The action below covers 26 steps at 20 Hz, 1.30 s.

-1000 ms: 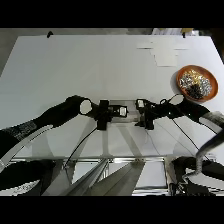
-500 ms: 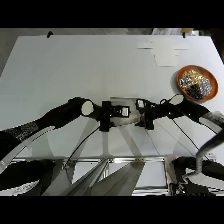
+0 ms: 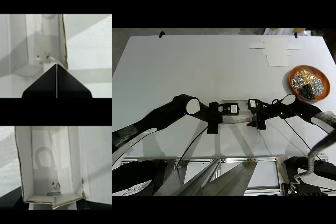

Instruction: Fold the box and place the chain.

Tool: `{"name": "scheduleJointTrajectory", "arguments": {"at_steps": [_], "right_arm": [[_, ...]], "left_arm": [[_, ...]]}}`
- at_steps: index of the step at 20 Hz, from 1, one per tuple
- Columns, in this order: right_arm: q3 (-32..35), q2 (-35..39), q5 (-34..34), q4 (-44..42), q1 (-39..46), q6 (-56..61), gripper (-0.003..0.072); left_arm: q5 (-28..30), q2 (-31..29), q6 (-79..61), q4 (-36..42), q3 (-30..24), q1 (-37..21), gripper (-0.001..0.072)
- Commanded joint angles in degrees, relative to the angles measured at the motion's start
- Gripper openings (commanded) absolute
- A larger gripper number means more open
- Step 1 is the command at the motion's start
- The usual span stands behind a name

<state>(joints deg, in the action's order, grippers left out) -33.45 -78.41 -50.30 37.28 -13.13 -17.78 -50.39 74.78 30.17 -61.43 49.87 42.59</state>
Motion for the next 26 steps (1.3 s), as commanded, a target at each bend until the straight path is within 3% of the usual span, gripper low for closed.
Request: {"name": "scheduleJointTrajectory", "arguments": {"at_steps": [1, 5, 9, 12, 16, 19, 26], "right_arm": [[0.02, 0.02, -0.02, 0.0, -0.02, -0.09, 0.0406], [0.02, 0.02, -0.02, 0.0, -0.02, -0.09, 0.0406], [0.02, 0.04, -0.02, 0.0, -0.02, -0.09, 0.0406], [0.02, 0.02, -0.02, 0.0, -0.02, -0.09, 0.0406], [0.02, 0.04, -0.02, 0.0, -0.02, -0.09, 0.0406], [0.02, 0.02, -0.02, 0.0, -0.02, -0.09, 0.0406], [0.02, 0.02, -0.02, 0.0, -0.02, -0.11, 0.0406]], "left_arm": [[-3.1, -6.49, 20.83, -5.62, -0.02, -3.06, 0.0002], [-4.37, -12.13, 49.64, -10.32, -2.23, -9.2, 0.0002], [6.95, -11.52, 62.99, -0.96, -13.11, -13.42, 0.0003], [11.21, -9.6, 63.06, 5.55, -17.14, -13.53, 0.0003], [12.09, -4.9, 62.79, 13.66, -17.14, -13.64, 0.0003], [12.04, -1.77, 62.66, 14.69, -17.11, -13.0, 0.0003], [11.13, -3.78, 50.49, 22.43, -16.22, -10.4, 0.0006]]}}
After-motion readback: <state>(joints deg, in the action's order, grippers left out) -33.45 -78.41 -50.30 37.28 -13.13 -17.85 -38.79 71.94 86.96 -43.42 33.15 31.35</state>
